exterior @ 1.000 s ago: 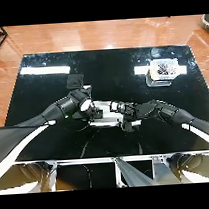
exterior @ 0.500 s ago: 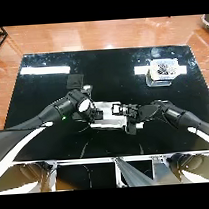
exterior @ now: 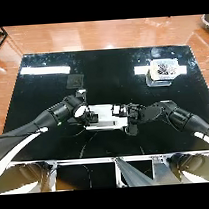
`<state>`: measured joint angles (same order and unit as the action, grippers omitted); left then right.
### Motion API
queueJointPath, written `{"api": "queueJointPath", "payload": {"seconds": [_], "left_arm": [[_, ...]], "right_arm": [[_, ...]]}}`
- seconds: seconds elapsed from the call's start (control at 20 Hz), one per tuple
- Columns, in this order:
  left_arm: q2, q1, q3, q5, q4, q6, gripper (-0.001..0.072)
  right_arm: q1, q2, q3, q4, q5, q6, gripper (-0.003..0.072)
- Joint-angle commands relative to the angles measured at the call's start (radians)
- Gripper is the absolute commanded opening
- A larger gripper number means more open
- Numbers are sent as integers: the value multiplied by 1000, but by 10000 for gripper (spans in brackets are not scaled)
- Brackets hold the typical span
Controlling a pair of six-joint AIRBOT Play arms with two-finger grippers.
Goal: Fold the box and place the chain.
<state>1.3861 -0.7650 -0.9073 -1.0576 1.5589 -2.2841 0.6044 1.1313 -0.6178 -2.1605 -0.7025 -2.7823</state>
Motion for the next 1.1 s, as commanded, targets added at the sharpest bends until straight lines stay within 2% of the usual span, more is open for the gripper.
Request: {"api": "queueJointPath", "payload": {"seconds": [0.0, 0.2, 0.25, 0.3, 0.45, 0.5, 0.55, 0.6, 0.65, 0.7, 0.9, 1.05], "left_arm": [[1, 0, 7, 30, 8, 3, 26], [1, 0, 7, 26, 7, 3, 26], [1, 0, 7, 24, 7, 3, 26], [1, 0, 7, 25, 7, 3, 26], [1, 0, 7, 26, 7, 3, 26], [2, 0, 7, 26, 7, 3, 26], [3, 0, 7, 25, 7, 3, 26], [3, 0, 7, 25, 7, 3, 26], [3, 0, 7, 25, 7, 3, 26], [3, 0, 7, 25, 7, 3, 26], [3, 0, 7, 26, 7, 3, 26], [3, 0, 7, 26, 7, 3, 26]], "right_arm": [[42, 6, -1, -4, 46, -1, 696], [52, 53, -1, -3, 101, 7, 695], [52, 59, -1, -3, 106, 6, 678], [53, 60, -1, -6, 103, 6, 574], [64, 61, -1, -8, 111, -38, 561], [64, 61, -1, -8, 118, -37, 503], [64, 62, -1, -11, 122, -37, 400], [64, 62, -1, -13, 124, -37, 381], [64, 62, -1, -22, 124, -37, 263], [64, 62, -1, -40, 124, -37, 238], [64, 64, -2, -151, 146, -35, 237], [65, 76, -5, -174, 167, -32, 237]]}}
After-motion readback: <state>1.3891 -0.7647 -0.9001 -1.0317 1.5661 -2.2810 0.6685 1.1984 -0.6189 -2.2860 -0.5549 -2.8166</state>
